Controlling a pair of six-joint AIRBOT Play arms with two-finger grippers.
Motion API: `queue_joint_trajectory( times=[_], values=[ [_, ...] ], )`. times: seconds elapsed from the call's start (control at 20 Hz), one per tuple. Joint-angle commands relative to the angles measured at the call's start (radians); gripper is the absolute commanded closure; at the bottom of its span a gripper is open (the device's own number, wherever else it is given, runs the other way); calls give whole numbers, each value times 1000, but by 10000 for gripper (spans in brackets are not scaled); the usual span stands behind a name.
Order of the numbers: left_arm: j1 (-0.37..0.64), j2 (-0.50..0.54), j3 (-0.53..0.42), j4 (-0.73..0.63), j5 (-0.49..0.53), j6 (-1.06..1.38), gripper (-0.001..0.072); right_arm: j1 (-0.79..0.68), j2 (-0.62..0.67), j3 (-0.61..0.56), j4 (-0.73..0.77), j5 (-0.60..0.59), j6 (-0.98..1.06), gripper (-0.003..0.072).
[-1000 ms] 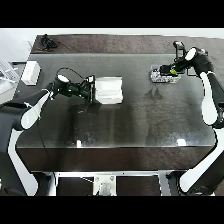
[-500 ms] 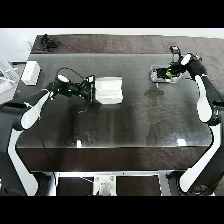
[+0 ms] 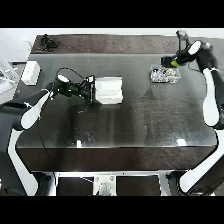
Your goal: Fold the box and place the chain.
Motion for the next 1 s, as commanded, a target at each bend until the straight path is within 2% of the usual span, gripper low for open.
queue_joint_trajectory(
  times=[0.0, 0.35, 0.5, 0.7, 0.95],
  values=[
    [0, 0, 0, 0, 0, 0, 180, 30, 137, 6, -50, 14, 11, 682],
    [0, 0, 0, 0, 0, 0, 180, 185, 459, 6, -50, -14, -5, 682],
    [0, 0, 0, 0, 0, 0, 180, 286, 552, 6, -50, -37, -40, 682],
    [0, 0, 0, 0, 0, 0, 180, 432, 609, 6, -50, -40, -78, 682],
    [0, 0, 0, 0, 0, 0, 180, 581, 613, -20, -50, -35, -89, 682]
  ],
)
